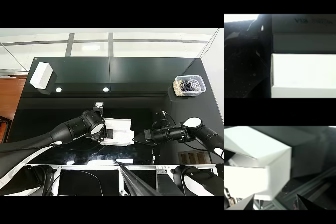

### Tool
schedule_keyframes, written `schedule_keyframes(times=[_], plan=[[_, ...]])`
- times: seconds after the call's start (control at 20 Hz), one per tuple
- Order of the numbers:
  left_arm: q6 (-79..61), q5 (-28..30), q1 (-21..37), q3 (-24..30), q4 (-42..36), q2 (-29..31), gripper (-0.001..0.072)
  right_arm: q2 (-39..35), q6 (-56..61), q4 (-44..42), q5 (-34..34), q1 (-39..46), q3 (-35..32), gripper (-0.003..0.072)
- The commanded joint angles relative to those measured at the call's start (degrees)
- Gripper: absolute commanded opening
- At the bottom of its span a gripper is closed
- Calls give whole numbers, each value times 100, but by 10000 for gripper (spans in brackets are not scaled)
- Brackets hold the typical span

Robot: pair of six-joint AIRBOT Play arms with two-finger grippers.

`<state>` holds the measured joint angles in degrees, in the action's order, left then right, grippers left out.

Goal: Fold the box and place the chain.

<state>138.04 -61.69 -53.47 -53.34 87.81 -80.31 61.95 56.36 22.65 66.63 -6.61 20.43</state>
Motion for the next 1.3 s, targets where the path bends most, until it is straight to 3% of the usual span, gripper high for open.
schedule_keyframes(times=[0.0, 0.45, 0.55, 0.65, 0.95, 1.0, 1.25], plan=[[0, 0, 2, -4, 2, 2, 26, 4, -37, -59, 138, -11, 149, 615], [0, 4, 4, -4, 2, 2, 26, 4, 1635, 693, -1482, -1742, 955, 614], [0, 7, 2, -4, 2, 2, 26, 4, 2046, 981, -1574, -1991, 1106, 614], [-2, 7, 2, -4, 2, 2, 26, 7, 2658, 1681, -1589, -2175, 1241, 551], [-2, 7, 4, -4, 4, 2, 26, 17, 3884, 2959, -1725, -2610, 1617, 543], [-2, 9, 4, -4, 4, 2, 26, 31, 4072, 3082, -1788, -2688, 1665, 434], [-2, 9, 4, -4, 20, 2, 26, 400, 4706, 3506, -1784, -3021, 2046, 435]])
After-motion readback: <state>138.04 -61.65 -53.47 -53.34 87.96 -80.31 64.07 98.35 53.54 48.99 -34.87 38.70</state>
